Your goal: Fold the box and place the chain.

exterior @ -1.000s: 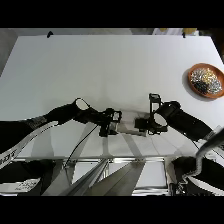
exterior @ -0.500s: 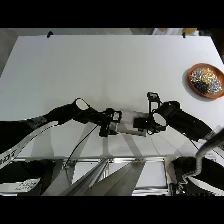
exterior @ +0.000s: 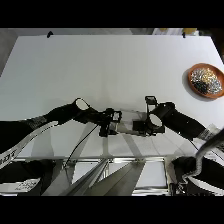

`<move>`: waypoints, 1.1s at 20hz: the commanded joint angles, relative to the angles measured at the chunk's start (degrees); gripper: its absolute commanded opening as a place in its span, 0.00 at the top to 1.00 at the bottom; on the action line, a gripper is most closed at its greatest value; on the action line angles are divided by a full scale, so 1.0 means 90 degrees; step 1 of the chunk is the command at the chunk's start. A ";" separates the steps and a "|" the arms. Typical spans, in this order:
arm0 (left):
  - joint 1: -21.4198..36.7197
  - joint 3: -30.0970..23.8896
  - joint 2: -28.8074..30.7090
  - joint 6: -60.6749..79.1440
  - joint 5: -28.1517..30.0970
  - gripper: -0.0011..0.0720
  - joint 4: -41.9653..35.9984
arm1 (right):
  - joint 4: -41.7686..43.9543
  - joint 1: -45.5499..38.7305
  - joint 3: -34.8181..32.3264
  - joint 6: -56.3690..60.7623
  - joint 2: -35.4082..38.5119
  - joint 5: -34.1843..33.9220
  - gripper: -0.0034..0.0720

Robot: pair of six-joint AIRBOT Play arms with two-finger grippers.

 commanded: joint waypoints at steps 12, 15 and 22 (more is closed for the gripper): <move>-0.0002 0.0002 0.0000 0.0000 0.0002 0.64 -0.0002 | -0.0177 0.0015 -0.0238 0.0163 -0.0002 -0.0342 0.91; -0.0002 0.0002 0.0000 0.0000 0.0005 0.64 -0.0002 | -0.0231 0.0015 -0.0238 0.0005 -0.0002 -0.0345 0.93; -0.0002 0.0002 0.0000 0.0000 0.0005 0.64 -0.0002 | -0.0333 0.0015 -0.0238 -0.0425 0.0010 -0.0347 0.72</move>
